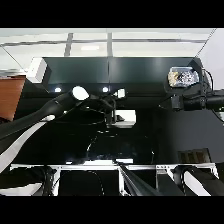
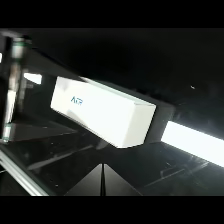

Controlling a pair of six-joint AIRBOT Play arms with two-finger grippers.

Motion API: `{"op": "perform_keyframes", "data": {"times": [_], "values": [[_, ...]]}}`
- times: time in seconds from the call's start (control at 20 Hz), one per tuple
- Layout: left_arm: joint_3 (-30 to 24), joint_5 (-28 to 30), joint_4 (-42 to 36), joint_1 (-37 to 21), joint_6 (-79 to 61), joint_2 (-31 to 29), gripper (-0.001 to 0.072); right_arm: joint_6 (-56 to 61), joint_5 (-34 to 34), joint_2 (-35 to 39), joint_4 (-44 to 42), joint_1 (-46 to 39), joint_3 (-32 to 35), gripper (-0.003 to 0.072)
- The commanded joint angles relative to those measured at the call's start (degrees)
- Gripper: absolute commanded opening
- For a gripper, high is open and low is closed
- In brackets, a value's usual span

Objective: Fold the box and place the chain.

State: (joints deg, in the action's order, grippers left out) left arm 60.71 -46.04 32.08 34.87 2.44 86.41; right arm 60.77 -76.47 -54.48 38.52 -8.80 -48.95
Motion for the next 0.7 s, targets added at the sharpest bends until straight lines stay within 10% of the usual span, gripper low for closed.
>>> {"op": "perform_keyframes", "data": {"times": [0.0, 0.65], "values": [[3.82, -0.94, 0.09, 0.61, 9.81, 5.22, 0.0712, 0.04, 0.42, 0.31, 1.29, -0.39, -0.07, 0.0011], [5.66, -8.22, 8.70, 1.64, 6.91, 5.77, 0.0713, -0.17, 1.05, 0.31, 2.51, -0.39, -0.07, 0.0011]]}}
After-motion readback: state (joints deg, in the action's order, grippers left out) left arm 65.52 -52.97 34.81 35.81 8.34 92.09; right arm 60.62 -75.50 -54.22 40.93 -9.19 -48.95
